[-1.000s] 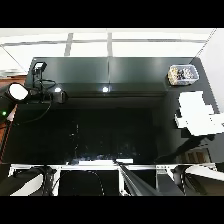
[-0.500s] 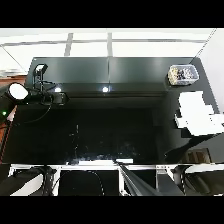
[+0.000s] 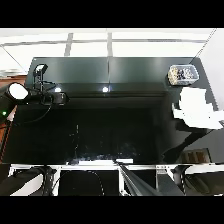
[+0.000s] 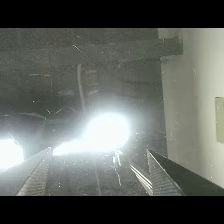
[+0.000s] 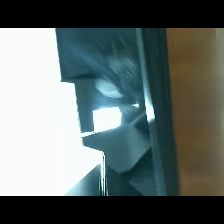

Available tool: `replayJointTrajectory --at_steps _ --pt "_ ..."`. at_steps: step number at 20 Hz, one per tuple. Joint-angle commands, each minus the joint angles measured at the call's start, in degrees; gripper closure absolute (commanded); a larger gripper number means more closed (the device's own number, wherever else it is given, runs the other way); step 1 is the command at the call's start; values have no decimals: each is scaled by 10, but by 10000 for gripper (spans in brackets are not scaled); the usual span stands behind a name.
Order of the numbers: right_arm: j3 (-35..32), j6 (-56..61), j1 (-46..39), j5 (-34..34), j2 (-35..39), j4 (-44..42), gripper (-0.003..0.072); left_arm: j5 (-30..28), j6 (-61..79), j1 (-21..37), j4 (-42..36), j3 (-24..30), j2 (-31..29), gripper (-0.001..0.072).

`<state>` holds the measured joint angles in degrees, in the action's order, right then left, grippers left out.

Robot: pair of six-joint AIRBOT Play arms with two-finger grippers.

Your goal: Fold the box and place the chain.

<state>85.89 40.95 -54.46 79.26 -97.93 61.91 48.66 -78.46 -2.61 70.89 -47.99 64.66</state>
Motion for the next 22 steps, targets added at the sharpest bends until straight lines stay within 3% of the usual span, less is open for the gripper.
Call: replayJointTrajectory --at_steps 1,8,10,14,18,22 --pt "-41 -2 17 14 72 -95 670 0 0 0 0 0 0 4" --pt "-290 -3 152 -51 324 -244 670 -30 0 0 -18 0 6 4" --pt "-387 0 225 -116 386 -312 670 -32 0 0 -55 2 14 4" --pt "-581 -79 440 -328 441 -501 670 -34 1 -23 -106 3 50 4" --pt "-632 -82 613 -452 441 -505 670 -3 118 -45 -241 -23 105 4" --pt "-633 -82 660 -461 441 -499 670 136 217 -35 -399 -106 230 4"
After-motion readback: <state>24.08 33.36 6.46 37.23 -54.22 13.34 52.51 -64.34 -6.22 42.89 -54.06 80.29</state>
